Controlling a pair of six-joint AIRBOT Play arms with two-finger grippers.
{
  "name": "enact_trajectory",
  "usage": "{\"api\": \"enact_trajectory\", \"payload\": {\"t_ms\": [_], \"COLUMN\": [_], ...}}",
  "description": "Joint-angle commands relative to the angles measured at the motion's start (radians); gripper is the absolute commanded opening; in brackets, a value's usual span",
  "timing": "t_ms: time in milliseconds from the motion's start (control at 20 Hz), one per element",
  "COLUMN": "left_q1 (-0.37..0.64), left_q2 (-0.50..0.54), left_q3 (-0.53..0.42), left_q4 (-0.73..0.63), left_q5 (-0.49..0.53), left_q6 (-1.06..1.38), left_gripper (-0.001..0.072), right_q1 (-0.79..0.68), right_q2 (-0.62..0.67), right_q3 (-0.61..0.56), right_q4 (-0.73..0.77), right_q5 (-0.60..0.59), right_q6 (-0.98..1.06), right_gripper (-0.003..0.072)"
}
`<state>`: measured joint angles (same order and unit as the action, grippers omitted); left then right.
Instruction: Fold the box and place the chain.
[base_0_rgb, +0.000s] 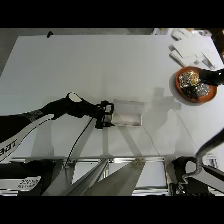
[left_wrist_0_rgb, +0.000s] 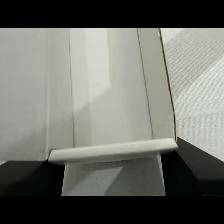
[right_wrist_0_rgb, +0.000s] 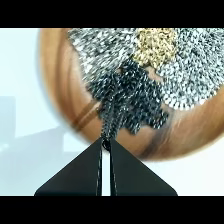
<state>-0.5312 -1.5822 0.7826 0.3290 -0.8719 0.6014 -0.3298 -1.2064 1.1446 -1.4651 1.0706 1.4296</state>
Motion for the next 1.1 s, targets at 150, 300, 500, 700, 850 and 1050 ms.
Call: {"api": "enact_trajectory", "payload": {"t_ms": [150, 300, 500, 700, 850, 1050], "left_q1": [0.0, 0.0, 0.0, 0.0, 0.0, 0.0], "left_q2": [0.0, 0.0, 0.0, 0.0, 0.0, 0.0], "left_q3": [0.001, 0.001, 0.001, 0.001, 0.001, 0.001], "left_q4": [0.0, 0.0, 0.0, 0.0, 0.0, 0.0], "left_q5": [0.0, 0.0, 0.0, 0.0, 0.0, 0.0], "left_q6": [0.0, 0.0, 0.0, 0.0, 0.0, 0.0], "left_gripper": [0.0195, 0.0195, 0.0195, 0.0195, 0.0195, 0.0195], "right_q1": [0.0, 0.006, 0.126, 0.297, 0.407, 0.535], "right_q2": [0.27, 0.402, 0.553, 0.645, 0.675, 0.675], "right_q3": [0.0, 0.0, 0.0, 0.0, 0.0, -0.011], "right_q4": [0.286, 0.375, 0.397, 0.483, 0.542, 0.59], "right_q5": [0.16, 0.24, 0.288, 0.305, 0.301, 0.249], "right_q6": [-0.138, -0.174, -0.171, -0.138, -0.11, -0.072], "right_gripper": [0.0018, 0.0018, 0.0018, 0.0018, 0.0018, 0.0018]}}
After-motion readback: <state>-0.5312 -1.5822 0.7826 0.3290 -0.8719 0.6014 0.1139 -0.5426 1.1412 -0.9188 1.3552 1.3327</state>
